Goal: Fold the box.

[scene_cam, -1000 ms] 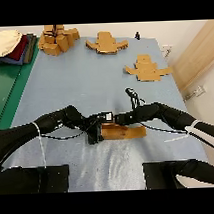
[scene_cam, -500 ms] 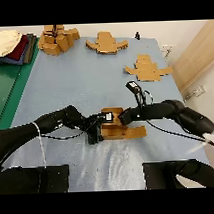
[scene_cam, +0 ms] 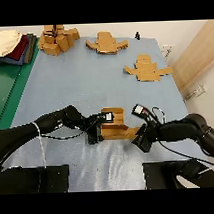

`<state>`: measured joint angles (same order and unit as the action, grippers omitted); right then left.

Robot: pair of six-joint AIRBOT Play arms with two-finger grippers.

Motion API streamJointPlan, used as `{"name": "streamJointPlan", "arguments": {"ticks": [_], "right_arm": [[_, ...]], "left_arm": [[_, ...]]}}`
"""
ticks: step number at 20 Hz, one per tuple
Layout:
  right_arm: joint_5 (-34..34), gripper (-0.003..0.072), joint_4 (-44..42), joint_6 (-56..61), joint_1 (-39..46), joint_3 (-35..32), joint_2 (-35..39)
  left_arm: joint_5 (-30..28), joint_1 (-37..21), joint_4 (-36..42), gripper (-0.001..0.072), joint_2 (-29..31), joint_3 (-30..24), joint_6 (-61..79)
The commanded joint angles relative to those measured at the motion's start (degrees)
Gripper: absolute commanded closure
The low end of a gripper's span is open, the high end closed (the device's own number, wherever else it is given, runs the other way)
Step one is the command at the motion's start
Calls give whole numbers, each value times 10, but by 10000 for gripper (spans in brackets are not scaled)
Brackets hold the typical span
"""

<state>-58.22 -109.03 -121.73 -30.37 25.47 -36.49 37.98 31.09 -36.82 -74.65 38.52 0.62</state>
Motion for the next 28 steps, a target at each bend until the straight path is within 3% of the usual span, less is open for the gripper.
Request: {"name": "streamJointPlan", "arguments": {"ticks": [1, 5, 8, 9, 11, 12, 23, 24, 26, 27, 28], "right_arm": [[117, 210, 46, -195, -1, -48, -19], [249, 194, -7, -270, -1, -48, -94], [250, 202, -83, -334, -3, -37, -114], [240, 259, -94, -335, -10, -36, -112], [221, 520, -105, -335, -21, -37, -110], [218, 547, -107, -334, -27, -37, -110], [282, 563, -134, -380, -33, -37, -143], [282, 539, -134, -379, -37, -37, -143], [283, 146, -135, -379, -41, -37, -143], [282, 88, -136, -379, -43, -37, -143], [282, 88, -136, -379, -44, -37, -143]], "left_arm": [[0, 0, 0, 193, 0, 0, 0], [0, 0, 0, 193, 0, 0, 0], [0, 0, 0, 193, 0, 0, 0], [0, 0, 0, 193, 0, 0, 0], [0, 0, 0, 193, 0, 0, 0], [0, 0, 0, 193, 0, 0, 0], [0, 0, 0, 193, 0, 0, 0], [0, 0, 0, 192, 0, 0, 0], [0, 0, 0, 193, 0, 0, 0], [0, 0, 0, 193, 0, 0, 0], [0, 0, 0, 193, 0, 0, 0]]}}
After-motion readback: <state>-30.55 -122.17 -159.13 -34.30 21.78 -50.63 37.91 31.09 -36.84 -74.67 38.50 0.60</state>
